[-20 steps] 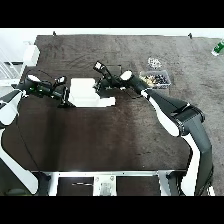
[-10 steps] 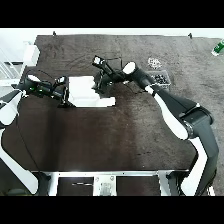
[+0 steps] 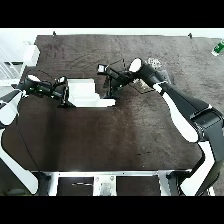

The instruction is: Fold the box and place the chain.

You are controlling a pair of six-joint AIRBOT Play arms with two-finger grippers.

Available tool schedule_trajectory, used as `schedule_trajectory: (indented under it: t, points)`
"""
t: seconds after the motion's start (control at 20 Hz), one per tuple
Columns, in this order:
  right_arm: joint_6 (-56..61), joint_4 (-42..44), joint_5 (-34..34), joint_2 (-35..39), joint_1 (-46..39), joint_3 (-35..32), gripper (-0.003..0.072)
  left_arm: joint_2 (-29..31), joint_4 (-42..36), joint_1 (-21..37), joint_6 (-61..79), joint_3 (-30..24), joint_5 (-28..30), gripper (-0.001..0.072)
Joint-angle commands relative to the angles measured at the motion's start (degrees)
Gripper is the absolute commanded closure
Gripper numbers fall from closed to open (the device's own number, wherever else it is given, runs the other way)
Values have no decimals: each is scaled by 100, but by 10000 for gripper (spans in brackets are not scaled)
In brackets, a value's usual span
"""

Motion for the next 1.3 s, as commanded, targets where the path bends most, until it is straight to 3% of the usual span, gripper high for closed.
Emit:
schedule_trajectory:
  t: [0.0,0.5,0.55,0.65,0.7,0.85,0.95,1.25]
  points:
    - [-247,-66,-234,-162,79,-164,12,2,0,4,0,4,-2,182]
    - [-343,146,-769,-374,358,-168,31,2,0,4,0,4,0,182]
    - [-326,153,-767,-374,361,-168,61,2,0,4,0,7,0,183]
    - [-326,334,-758,-374,372,-168,271,2,0,4,0,4,0,182]
    - [-326,380,-761,-374,396,-168,311,2,0,4,0,4,0,183]
    - [-330,378,-763,-374,490,-168,322,2,2,4,0,4,0,182]
    - [-330,382,-817,-385,549,-168,427,2,0,4,0,4,-2,182]
    - [-332,452,-1182,-450,640,-168,468,2,0,4,0,4,0,182]
